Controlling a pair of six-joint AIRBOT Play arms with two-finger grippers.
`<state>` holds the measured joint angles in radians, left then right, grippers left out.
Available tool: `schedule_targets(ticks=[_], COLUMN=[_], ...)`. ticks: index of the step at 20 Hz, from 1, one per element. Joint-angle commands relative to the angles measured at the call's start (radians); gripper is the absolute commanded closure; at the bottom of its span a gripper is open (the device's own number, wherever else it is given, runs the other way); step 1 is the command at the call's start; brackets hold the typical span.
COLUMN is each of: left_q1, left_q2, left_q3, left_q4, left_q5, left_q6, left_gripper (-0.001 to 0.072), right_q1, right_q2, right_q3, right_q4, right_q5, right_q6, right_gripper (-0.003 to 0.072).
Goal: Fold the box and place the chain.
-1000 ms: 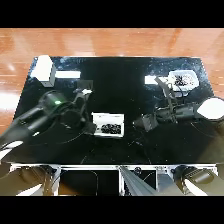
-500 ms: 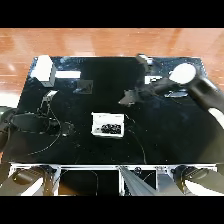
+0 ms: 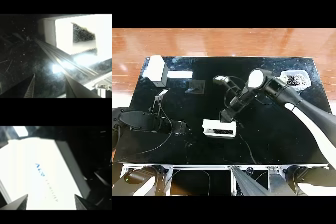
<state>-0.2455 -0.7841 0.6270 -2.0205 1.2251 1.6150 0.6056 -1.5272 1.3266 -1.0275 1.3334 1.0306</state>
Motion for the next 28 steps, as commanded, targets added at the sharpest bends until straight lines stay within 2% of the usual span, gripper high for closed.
schedule_targets(ticks=[1,4,8,9,12,13,16,17,18,19,20,25,28], left_q1=[0.001,0.001,0.001,0.001,0.001,0.001,0.001,0.001,0.001,0.001,0.001,0.000,0.000], left_q2=[-0.001,-0.001,-0.001,-0.001,-0.001,-0.001,-0.001,-0.001,-0.001,-0.001,-0.001,-0.001,-0.001], left_q3=[-0.001,-0.001,-0.001,-0.001,-0.001,-0.001,-0.001,-0.001,-0.001,-0.001,-0.001,-0.001,-0.001], left_q4=[-0.007,-0.007,-0.007,-0.007,-0.008,-0.008,-0.008,-0.008,-0.008,-0.008,-0.008,-0.008,-0.008], left_q5=[-0.004,-0.006,-0.007,-0.007,-0.007,-0.007,-0.007,-0.007,-0.007,-0.007,-0.007,-0.008,-0.008], left_q6=[0.010,0.010,0.010,0.010,0.009,0.009,0.009,0.009,0.009,0.009,0.009,0.009,0.009], left_gripper=[0.0240,0.0240,0.0240,0.0240,0.0240,0.0240,0.0240,0.0240,0.0240,0.0240,0.0240,0.0240,0.0241], right_q1=[0.043,0.090,0.156,0.172,0.201,0.204,0.209,0.209,0.209,0.209,0.209,0.221,0.250], right_q2=[-0.009,-0.009,-0.009,-0.009,-0.009,-0.008,-0.005,-0.002,0.005,0.014,0.027,0.047,0.046], right_q3=[0.005,0.005,0.005,0.005,0.005,0.005,0.005,0.005,0.005,0.005,0.005,0.005,0.005], right_q4=[-0.033,-0.153,-0.241,-0.257,-0.268,-0.267,-0.298,-0.310,-0.321,-0.331,-0.343,-0.348,-0.419], right_q5=[0.062,0.076,0.056,0.046,0.030,0.031,0.030,0.030,0.028,0.025,0.019,0.016,-0.018], right_q6=[-0.098,-0.101,-0.101,-0.103,-0.104,-0.104,-0.103,-0.103,-0.103,-0.096,-0.089,-0.088,-0.072], right_gripper=[0.0004,0.0005,0.0007,0.0092,0.0112,0.0206,0.0208,0.0207,0.0164,0.0045,-0.0034,-0.0034,-0.0034])
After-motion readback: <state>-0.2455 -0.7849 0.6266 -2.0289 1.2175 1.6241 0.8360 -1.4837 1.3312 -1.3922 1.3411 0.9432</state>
